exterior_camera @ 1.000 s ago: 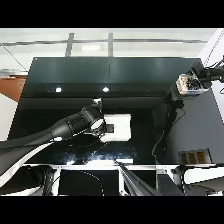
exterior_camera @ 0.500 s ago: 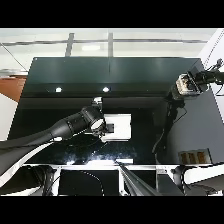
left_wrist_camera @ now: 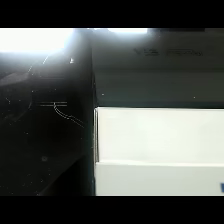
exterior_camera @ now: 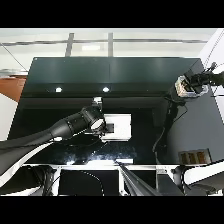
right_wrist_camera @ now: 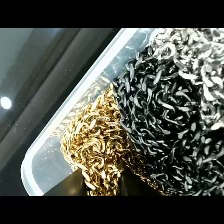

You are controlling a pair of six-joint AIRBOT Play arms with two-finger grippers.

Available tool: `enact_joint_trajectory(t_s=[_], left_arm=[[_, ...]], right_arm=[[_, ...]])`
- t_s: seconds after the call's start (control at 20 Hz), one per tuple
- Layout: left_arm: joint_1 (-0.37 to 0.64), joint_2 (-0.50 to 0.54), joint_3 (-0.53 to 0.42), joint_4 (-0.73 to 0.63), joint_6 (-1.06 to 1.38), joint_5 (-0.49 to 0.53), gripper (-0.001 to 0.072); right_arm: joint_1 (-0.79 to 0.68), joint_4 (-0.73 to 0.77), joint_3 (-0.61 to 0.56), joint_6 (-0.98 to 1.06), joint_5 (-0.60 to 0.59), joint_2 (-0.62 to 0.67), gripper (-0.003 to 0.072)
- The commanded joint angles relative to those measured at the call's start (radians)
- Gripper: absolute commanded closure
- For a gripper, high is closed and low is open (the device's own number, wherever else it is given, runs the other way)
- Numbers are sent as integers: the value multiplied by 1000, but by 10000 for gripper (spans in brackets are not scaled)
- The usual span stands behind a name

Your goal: Fold the box and place the chain.

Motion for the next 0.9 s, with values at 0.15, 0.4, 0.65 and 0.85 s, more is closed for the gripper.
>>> enact_joint_trajectory(t_s=[0.15, 0.4, 0.65, 0.85], left_arm=[[0, 0, 0, -14, 1, 0, 682], [1, 0, 0, -14, 1, 3, 681], [1, 0, 0, -14, 1, 5, 682], [1, 0, 0, -10, 1, 8, 682]], right_arm=[[-21, -5, 1, -146, 27, 53, 646], [-69, -4, 1, -350, 78, 221, 647], [-70, 23, 1, -543, 140, 441, 647], [-55, 108, 1, -649, 193, 621, 647]])
